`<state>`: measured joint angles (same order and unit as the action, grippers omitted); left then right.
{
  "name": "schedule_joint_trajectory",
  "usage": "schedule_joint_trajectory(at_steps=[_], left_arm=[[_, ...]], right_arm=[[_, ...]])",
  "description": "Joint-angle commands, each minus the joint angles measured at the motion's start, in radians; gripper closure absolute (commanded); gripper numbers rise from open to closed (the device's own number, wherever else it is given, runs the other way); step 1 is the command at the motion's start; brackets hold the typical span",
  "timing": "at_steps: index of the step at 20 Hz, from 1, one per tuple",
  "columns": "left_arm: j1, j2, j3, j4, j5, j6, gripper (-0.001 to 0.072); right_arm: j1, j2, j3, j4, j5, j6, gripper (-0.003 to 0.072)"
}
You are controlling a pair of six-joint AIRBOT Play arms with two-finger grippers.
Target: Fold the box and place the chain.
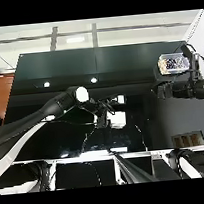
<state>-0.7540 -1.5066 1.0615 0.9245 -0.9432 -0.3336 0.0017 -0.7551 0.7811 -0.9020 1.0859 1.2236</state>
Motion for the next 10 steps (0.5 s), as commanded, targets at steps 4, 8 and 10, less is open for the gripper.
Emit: schedule_joint_trajectory(at_steps=[4, 8, 10], left_arm=[[-0.067, -0.043, 0.000, 0.172, 0.158, -0.101, 0.0029], [-0.030, 0.016, 0.023, 0.187, 0.154, -0.180, 0.0432], [0.049, 0.062, 0.037, 0.229, 0.151, -0.248, 0.0432]], right_arm=[[0.000, 0.000, 0.000, -0.001, -0.018, 0.000, 0.0672], [0.000, 0.000, 0.000, -0.016, -0.018, 0.001, 0.0672], [0.000, 0.000, 0.000, -0.024, -0.021, 0.001, 0.0672]])
